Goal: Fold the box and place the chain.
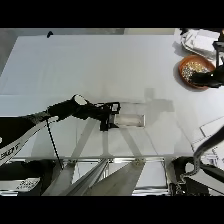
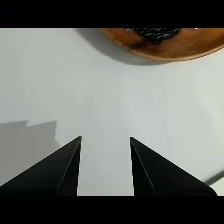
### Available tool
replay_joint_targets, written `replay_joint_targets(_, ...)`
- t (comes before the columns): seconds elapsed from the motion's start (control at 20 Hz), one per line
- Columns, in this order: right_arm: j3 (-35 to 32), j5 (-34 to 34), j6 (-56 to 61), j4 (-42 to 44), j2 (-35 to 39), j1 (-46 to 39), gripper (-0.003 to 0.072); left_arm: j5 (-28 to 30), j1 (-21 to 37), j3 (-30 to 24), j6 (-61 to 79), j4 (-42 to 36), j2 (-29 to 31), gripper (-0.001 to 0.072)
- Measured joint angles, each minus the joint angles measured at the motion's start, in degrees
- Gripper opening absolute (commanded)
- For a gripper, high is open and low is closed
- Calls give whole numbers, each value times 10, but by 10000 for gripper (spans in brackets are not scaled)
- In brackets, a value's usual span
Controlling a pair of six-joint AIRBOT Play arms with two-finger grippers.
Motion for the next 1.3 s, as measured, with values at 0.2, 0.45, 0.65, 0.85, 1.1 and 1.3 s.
replay_joint_targets(0.2, 85, -20, -16, 2, -114, -61, 346, 0, 0, 0, 0, 0, 0, 332)
replay_joint_targets(0.45, 165, -76, 8, 35, -219, -99, 342, 0, 0, 0, 0, 0, 0, 332)
replay_joint_targets(0.65, 187, -122, 7, 68, -273, -108, 342, 0, 0, 0, 0, 0, 0, 332)
replay_joint_targets(0.85, 193, -142, 5, 79, -305, -111, 280, 0, 0, 0, 0, 0, 0, 332)
replay_joint_targets(1.1, 194, -146, 3, 77, -326, -112, 264, 0, 0, 0, 0, 0, 0, 332)
replay_joint_targets(1.3, 195, -149, 3, 74, -339, -111, 10, 0, 0, 0, 0, 0, 0, 332)
